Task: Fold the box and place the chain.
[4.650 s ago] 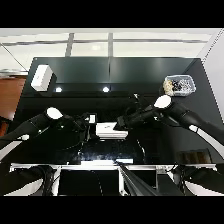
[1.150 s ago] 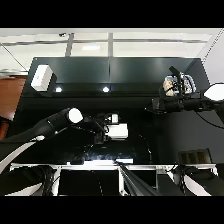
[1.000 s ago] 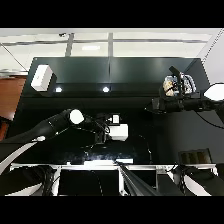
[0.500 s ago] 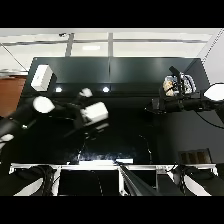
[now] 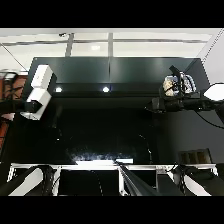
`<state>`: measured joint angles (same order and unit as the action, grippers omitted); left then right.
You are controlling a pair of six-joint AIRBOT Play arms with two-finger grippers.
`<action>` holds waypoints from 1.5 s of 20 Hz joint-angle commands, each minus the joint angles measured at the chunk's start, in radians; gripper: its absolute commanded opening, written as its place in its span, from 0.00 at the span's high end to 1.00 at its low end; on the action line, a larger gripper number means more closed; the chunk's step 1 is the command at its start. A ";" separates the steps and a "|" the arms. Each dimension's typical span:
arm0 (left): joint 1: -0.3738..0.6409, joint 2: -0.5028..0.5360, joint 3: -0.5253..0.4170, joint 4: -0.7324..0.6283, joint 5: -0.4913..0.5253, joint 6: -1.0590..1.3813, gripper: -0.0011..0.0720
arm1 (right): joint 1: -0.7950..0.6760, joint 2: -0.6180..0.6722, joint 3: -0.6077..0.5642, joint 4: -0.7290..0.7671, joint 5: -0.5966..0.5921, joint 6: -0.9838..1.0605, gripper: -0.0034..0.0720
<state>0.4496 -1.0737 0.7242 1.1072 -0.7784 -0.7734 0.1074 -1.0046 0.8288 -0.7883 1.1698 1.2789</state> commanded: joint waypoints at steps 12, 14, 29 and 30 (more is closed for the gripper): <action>0.012 -0.272 0.148 -0.060 0.201 0.011 0.44 | 0.001 0.001 0.000 -0.003 -0.029 0.000 0.91; 0.012 -0.272 0.148 -0.043 0.182 0.010 0.44 | 0.001 0.001 0.000 -0.003 -0.028 0.000 0.91; -0.014 -0.272 0.144 -0.050 0.144 0.005 0.26 | 0.001 0.001 0.000 -0.018 -0.030 0.000 0.91; -0.019 -0.272 0.144 -0.050 0.151 0.005 0.14 | 0.001 0.001 0.000 -0.018 -0.029 0.000 0.91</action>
